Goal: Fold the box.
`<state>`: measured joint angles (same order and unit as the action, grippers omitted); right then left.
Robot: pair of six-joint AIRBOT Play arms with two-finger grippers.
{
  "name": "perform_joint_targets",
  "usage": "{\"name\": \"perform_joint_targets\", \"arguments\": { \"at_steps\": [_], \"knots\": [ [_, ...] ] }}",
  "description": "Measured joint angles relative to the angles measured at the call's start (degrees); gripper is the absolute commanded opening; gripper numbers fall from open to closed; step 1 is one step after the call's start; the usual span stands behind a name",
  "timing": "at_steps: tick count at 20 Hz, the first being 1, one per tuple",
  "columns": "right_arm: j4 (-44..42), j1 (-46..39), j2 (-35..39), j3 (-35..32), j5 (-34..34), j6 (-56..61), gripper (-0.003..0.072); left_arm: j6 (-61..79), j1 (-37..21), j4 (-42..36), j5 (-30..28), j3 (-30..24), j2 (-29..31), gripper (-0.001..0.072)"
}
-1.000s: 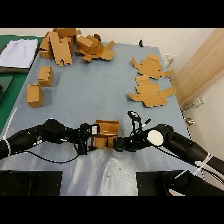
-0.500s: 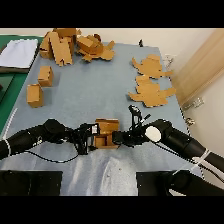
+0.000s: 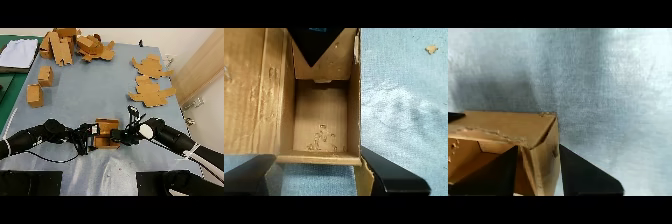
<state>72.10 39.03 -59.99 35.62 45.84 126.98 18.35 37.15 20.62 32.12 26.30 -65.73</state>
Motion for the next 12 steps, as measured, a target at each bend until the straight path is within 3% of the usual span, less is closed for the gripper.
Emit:
{"name": "perform_joint_targets", "arguments": {
  "at_steps": [8, 12],
  "knots": [
    [1.6, 0.0, -0.8, 1.0, -0.7, 1.9, 0.0389, -0.1, 0.0, 0.0, 0.0, 0.0, 0.0, 0.0523],
    [7.8, 1.7, -2.8, 4.5, 5.2, 5.8, 0.0388, 0.0, 0.0, 0.0, 0.0, 0.0, 0.0, 0.0523]
  ]
}}
